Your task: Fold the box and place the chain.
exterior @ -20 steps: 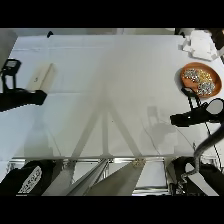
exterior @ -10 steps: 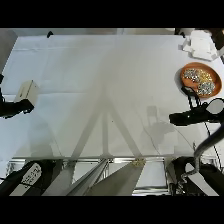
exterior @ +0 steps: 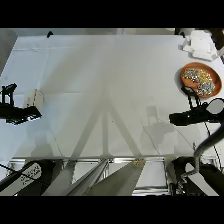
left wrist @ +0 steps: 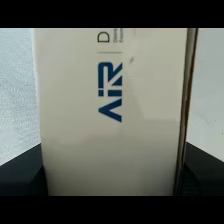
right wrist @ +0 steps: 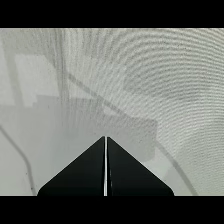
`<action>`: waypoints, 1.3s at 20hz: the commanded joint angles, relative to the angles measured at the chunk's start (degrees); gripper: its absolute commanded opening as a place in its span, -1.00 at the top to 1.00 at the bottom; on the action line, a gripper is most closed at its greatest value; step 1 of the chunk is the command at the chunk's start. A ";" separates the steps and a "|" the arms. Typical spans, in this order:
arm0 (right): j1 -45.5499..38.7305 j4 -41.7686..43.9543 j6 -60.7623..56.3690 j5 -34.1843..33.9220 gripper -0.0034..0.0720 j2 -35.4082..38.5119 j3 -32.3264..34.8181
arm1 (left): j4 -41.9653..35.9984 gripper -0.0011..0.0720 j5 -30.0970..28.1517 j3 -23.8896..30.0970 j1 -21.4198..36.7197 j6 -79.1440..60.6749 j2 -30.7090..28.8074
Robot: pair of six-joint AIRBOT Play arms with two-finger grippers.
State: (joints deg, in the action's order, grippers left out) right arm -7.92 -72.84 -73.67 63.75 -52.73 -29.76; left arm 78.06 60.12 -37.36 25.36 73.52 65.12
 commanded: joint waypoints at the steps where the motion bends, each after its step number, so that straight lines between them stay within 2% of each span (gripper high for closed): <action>1: -0.04 -0.02 0.00 0.04 0.87 -0.02 -0.04 | 0.00 -0.76 2.08 0.04 0.04 0.00 0.63; 2: -0.04 -0.02 0.00 0.07 0.87 -0.02 -0.04 | 0.00 -0.94 2.36 0.02 0.04 0.02 0.63; 7: -0.04 -0.04 -0.02 -0.20 0.87 -0.02 -0.04 | 0.02 -0.94 3.43 -0.04 0.02 0.00 -0.94; 14: -0.04 -0.04 0.00 -0.15 0.87 -0.02 -0.04 | 0.20 -0.94 2.47 -0.02 -0.11 0.02 -16.39; 18: -0.04 -0.04 0.00 -0.15 0.87 -0.02 -0.04 | -7.17 -0.93 3.80 -0.02 -0.11 0.00 -24.02; 22: -0.04 -0.04 0.00 -0.15 0.87 -0.02 -0.04 | -10.23 -0.93 8.41 -0.02 -0.11 -0.02 -29.24; 26: -0.04 -0.04 0.00 -0.15 0.87 -0.02 -0.04 | -10.27 -0.93 9.81 0.02 -0.46 0.00 -30.73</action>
